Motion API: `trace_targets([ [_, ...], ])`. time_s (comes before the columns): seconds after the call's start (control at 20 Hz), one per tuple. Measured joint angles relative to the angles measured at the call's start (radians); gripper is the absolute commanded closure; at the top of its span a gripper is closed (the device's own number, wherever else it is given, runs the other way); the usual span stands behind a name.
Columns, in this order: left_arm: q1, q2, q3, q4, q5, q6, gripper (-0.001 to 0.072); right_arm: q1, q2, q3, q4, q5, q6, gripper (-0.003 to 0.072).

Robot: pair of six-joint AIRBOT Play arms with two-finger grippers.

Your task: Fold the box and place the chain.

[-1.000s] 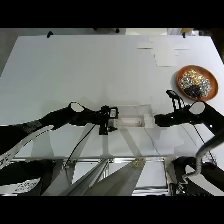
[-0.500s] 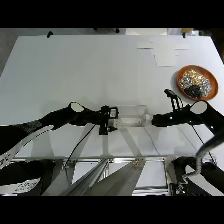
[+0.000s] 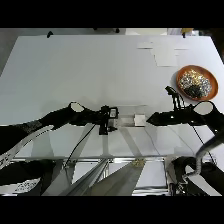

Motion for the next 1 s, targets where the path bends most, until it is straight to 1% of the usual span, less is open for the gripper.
trace_targets([
  [0.05, 0.0, 0.0, 0.0, 0.0, 0.0, 0.0, 0.0502, 0.01, 0.003, 0.0, 0.004, 0.002, -0.002, 0.041],
  [0.4, 0.0, 0.0, 0.0, 0.0, 0.0, 0.0, 0.0502, 0.071, 0.008, 0.0, 0.014, -0.036, -0.004, 0.041],
  [0.55, 0.0, 0.0, 0.0, 0.0, 0.0, 0.0, 0.0502, 0.098, 0.008, 0.012, -0.009, -0.063, 0.034, 0.041],
  [0.6, 0.0, 0.0, 0.0, 0.0, 0.0, 0.0, 0.0502, 0.119, 0.008, 0.023, -0.04, -0.075, 0.067, 0.041],
  [0.75, 0.0, 0.0, 0.0, 0.0, 0.0, 0.0, 0.0502, 0.216, -0.002, 0.074, -0.191, -0.106, 0.254, 0.0404],
  [0.85, 0.0, 0.0, 0.0, 0.0, 0.0, -0.001, 0.0502, 0.285, -0.029, 0.114, -0.277, -0.106, 0.375, 0.0362],
  [1.0, 0.0, 0.0, 0.0, 0.0, -0.001, -0.001, 0.0502, 0.377, -0.084, 0.158, -0.351, -0.105, 0.515, 0.0346],
])
